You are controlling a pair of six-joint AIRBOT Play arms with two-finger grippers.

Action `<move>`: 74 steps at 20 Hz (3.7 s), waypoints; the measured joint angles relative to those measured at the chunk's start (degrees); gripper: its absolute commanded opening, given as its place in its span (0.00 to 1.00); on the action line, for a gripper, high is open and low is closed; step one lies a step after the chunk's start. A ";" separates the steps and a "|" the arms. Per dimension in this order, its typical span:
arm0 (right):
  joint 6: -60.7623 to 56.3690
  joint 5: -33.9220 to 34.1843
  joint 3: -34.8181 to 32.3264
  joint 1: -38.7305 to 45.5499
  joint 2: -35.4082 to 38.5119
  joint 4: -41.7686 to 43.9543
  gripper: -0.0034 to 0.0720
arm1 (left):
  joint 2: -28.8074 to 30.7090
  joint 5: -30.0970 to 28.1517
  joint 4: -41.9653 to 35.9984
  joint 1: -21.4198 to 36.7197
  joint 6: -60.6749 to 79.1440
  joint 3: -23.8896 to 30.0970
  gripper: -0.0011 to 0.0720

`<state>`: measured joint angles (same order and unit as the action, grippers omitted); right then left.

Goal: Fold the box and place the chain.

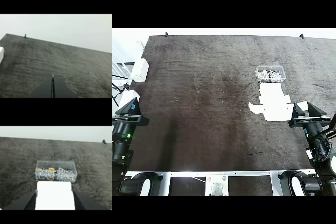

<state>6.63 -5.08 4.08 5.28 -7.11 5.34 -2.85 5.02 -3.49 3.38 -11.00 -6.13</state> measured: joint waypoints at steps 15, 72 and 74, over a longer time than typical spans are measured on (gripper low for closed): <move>-2.32 4.15 11.80 0.85 -10.69 0.20 0.72 | 0.00 0.04 -0.02 0.00 0.00 0.00 0.04; -47.43 -91.95 98.27 37.33 -113.15 -57.64 0.46 | 0.00 0.07 0.00 0.00 -0.02 0.00 0.04; -46.97 -92.80 97.63 36.63 -113.70 -56.15 0.33 | 0.00 0.09 0.00 0.00 0.00 0.00 0.04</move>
<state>-40.34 -97.89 101.71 41.91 -120.81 -50.81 -2.85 5.10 -3.49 3.38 -11.00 -6.13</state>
